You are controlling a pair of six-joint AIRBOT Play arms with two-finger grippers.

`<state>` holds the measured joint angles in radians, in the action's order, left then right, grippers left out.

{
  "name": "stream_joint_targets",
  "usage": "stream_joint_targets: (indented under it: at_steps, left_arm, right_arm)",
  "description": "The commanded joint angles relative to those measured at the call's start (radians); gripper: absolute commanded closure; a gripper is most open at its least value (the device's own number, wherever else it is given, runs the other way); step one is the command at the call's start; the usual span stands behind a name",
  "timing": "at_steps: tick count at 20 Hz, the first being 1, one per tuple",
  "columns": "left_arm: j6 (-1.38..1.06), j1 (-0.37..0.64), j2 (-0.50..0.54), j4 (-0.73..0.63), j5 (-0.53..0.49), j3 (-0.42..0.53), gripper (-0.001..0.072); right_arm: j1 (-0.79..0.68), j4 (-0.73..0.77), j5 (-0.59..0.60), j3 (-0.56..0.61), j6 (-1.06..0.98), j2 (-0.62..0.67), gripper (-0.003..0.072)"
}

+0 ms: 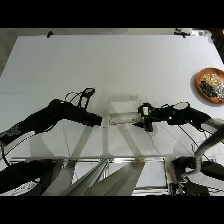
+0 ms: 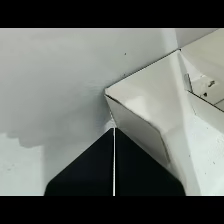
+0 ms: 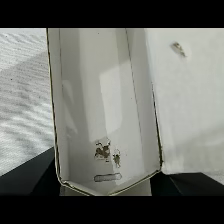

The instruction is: Fold the box and place the chain.

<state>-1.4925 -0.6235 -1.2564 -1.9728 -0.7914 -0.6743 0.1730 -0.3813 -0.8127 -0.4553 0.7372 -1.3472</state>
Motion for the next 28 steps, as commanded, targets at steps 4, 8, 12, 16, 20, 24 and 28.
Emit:
stream_joint_targets:
  at_steps: [4, 8, 12, 16, 20, 24, 28]
  left_arm:
    - [-0.008, -0.002, 0.009, -0.005, 0.01, -0.001, 0.0711]
    - [-0.008, -0.002, -0.011, -0.008, 0.005, 0.001, 0.0711]
    - [-0.008, -0.002, -0.038, -0.01, -0.009, 0.001, 0.071]
    - [-0.029, -0.002, -0.038, -0.035, -0.005, 0.001, 0.071]
    - [-0.075, -0.014, -0.038, -0.095, 0.024, 0.001, 0.0708]
    - [-0.09, -0.033, -0.011, -0.113, 0.047, 0.001, 0.0707]
    - [-0.098, -0.032, 0.013, -0.094, 0.023, 0.001, 0.0705]
  right_arm:
    - [0.0, 0.0, 0.0, -0.001, 0.0, 0.0, 0.028]
    - [0.0, 0.0, 0.0, -0.001, 0.0, 0.0, 0.028]
    - [0.0, 0.0, 0.0, -0.001, 0.0, 0.0, 0.028]
    - [0.0, 0.0, 0.0, -0.001, 0.0, 0.0, 0.028]
    - [0.0, 0.0, 0.0, -0.001, 0.0, 0.0, 0.028]
    - [0.0, 0.0, 0.0, -0.001, 0.0, 0.0, 0.028]
    - [0.0, 0.0, -0.001, -0.001, 0.0, 0.0, 0.028]
